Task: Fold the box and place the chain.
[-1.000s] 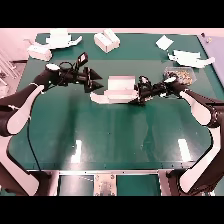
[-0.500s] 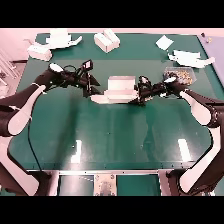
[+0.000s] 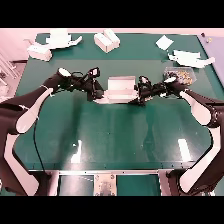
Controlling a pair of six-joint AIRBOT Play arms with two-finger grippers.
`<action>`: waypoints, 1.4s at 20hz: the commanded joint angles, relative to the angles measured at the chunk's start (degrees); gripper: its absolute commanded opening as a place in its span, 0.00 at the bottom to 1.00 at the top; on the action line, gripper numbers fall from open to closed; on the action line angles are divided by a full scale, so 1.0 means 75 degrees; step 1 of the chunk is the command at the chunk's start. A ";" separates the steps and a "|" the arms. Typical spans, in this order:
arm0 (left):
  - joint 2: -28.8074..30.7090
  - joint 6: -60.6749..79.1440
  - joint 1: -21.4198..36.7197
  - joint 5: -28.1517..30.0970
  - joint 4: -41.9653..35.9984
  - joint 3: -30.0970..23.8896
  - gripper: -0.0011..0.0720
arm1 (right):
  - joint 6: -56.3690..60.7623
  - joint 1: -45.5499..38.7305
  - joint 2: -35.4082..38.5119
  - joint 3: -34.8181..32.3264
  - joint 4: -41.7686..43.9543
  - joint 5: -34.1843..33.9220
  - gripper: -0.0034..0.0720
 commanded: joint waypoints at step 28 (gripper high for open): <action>-0.0224 0.0431 -0.0536 0.0560 -0.1099 -0.0003 0.39 | 0.0003 0.0003 0.0003 0.0003 0.0003 0.0003 0.87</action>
